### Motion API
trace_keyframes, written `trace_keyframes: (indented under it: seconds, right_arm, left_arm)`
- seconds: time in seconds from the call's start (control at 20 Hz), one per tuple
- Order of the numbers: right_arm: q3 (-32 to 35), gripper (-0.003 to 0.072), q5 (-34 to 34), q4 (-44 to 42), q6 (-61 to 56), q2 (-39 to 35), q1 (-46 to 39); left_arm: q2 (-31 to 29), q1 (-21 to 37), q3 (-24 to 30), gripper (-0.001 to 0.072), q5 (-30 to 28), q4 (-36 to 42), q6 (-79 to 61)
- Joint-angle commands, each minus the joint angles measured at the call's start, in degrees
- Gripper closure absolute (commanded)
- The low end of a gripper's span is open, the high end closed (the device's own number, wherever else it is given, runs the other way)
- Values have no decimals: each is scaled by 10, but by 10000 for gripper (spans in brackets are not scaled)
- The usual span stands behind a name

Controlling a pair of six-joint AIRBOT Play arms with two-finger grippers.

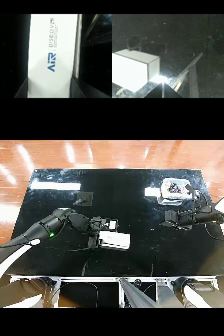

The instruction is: Fold the box and place the chain.

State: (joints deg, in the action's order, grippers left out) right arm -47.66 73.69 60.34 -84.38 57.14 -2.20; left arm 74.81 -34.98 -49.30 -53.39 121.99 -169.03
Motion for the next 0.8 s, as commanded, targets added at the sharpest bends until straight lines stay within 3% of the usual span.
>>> trace_keyframes:
  seconds: [0.0, 0.1, 0.4, 0.75]
  right_arm:
    - [0, 656, 0, 0, 0, 0, 0]
    - [0, 656, 0, 0, 0, 0, 0]
    - [0, 656, 0, 0, 0, 0, 0]
    - [0, 656, 0, 0, 7, 0, -1]
  left_arm:
    - [0, 0, 0, 586, 10, -1, 0]
    - [-4, 0, -1, 686, 16, -5, 0]
    - [-4, 18, -47, 688, 8, -17, 66]
    - [-4, 127, -83, 688, -4, -34, 125]
